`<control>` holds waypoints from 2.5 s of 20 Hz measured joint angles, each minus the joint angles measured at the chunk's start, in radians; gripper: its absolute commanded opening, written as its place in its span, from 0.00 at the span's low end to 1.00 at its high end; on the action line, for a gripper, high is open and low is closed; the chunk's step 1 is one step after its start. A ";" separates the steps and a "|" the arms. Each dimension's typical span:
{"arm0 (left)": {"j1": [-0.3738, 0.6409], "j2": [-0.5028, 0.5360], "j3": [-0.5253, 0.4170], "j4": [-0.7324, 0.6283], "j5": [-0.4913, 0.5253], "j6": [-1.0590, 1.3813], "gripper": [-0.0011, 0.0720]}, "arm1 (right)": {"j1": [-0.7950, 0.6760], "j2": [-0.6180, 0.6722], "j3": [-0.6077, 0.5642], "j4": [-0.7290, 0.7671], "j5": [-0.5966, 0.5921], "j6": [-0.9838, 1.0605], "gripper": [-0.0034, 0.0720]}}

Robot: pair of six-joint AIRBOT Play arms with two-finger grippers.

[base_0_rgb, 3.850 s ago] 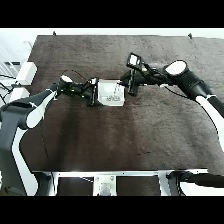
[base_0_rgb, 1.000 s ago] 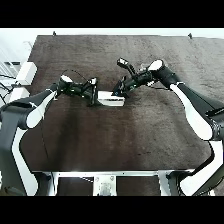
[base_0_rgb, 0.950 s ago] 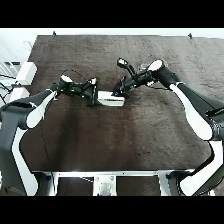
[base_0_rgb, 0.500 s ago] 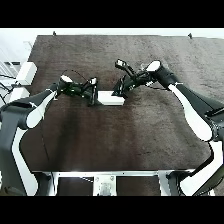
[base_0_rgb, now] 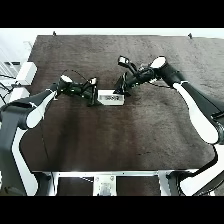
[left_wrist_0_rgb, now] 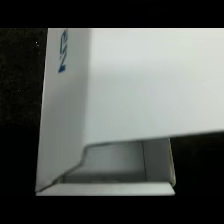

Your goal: Fold the box and place the chain.

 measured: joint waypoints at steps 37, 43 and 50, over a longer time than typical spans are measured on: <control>0.002 0.000 0.000 0.000 0.000 -0.001 0.87 | 0.019 -0.005 -0.126 0.118 -0.201 -0.235 0.21; 0.002 0.000 0.000 0.000 0.000 -0.001 0.87 | 0.019 -0.006 -0.144 0.114 -0.201 -0.236 0.21; 0.002 0.000 0.000 0.000 0.000 -0.001 0.87 | 0.024 -0.016 -0.153 0.111 -0.203 -0.237 0.21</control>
